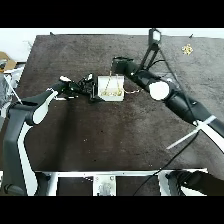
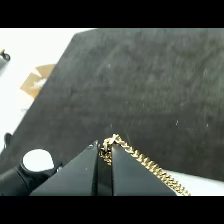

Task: Fold the box and place the chain.

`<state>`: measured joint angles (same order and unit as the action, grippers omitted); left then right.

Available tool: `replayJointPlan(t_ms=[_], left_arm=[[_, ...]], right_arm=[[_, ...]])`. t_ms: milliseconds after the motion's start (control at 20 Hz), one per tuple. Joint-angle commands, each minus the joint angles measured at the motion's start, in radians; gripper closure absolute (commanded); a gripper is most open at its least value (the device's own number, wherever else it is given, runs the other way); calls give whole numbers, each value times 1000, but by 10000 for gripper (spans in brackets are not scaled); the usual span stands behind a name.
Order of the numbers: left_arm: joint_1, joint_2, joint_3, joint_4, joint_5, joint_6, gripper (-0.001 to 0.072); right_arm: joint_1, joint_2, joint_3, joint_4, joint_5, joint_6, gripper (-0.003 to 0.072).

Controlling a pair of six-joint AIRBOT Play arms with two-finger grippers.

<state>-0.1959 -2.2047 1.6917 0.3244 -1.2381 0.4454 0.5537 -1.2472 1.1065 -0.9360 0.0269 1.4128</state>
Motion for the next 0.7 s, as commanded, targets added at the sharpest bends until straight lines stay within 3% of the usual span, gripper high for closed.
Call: replayJointPlan(t_ms=[0,300,500,650], left_arm=[[0,0,0,0,0,0,435],[0,0,0,0,0,0,435],[0,0,0,0,0,0,435],[0,0,0,0,0,0,435]], right_arm=[[-34,78,-1,-41,-9,-3,685],[-35,77,-2,-67,51,-3,685],[-35,-31,-4,-68,196,-3,685],[-36,-151,-4,-77,237,-3,683]])
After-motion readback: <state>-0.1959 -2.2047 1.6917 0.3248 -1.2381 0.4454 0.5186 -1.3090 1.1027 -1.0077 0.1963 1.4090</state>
